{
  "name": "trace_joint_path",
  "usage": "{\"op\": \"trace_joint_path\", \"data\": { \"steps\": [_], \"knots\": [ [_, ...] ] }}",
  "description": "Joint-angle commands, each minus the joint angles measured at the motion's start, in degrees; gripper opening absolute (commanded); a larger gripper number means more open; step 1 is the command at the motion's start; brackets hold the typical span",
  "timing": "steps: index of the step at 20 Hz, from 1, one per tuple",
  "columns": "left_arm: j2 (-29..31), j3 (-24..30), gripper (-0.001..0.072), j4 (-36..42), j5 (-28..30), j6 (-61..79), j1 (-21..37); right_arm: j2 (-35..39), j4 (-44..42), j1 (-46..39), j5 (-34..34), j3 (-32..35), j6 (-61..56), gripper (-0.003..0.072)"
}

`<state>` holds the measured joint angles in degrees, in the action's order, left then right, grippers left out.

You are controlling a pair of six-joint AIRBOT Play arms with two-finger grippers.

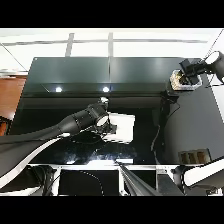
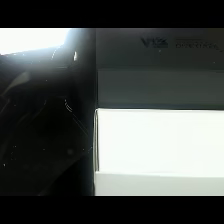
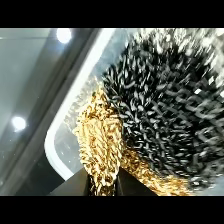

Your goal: Fold the box and place the chain.

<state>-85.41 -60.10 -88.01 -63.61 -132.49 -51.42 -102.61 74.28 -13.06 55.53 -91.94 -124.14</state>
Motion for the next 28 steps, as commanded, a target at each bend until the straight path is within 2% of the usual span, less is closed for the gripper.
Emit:
{"op": "trace_joint_path", "data": {
  "steps": [1, 6, 13, 23, 25, 28],
  "knots": [
    [0.0, -0.1, 0.0031, 0.0, 0.1, 0.0, 0.0, 3.4, -0.3, -1.7, 2.1, -0.7, 7.3, 0.0043],
    [0.0, -0.1, 0.0031, 0.0, 0.1, 0.0, 0.1, 8.2, -4.0, -5.0, 7.0, -2.0, 17.6, 0.0042],
    [0.0, -0.1, 0.0031, 0.0, 0.1, 0.0, 0.1, 15.6, -12.8, -7.2, 9.3, -5.9, 27.2, 0.0042],
    [0.0, -0.1, 0.0031, 0.0, 0.1, 0.0, 0.0, 27.3, -24.2, -9.1, 11.8, -6.0, 39.1, 0.0042],
    [0.0, -0.1, 0.0031, 0.0, 0.1, 0.0, 0.1, 30.8, -25.9, -8.9, 14.5, -6.0, 42.8, 0.0042],
    [0.0, -0.1, 0.0031, 0.0, 0.1, 0.0, 0.0, 36.5, -26.3, -6.4, 22.1, -5.6, 50.6, 0.0042]
  ]
}}
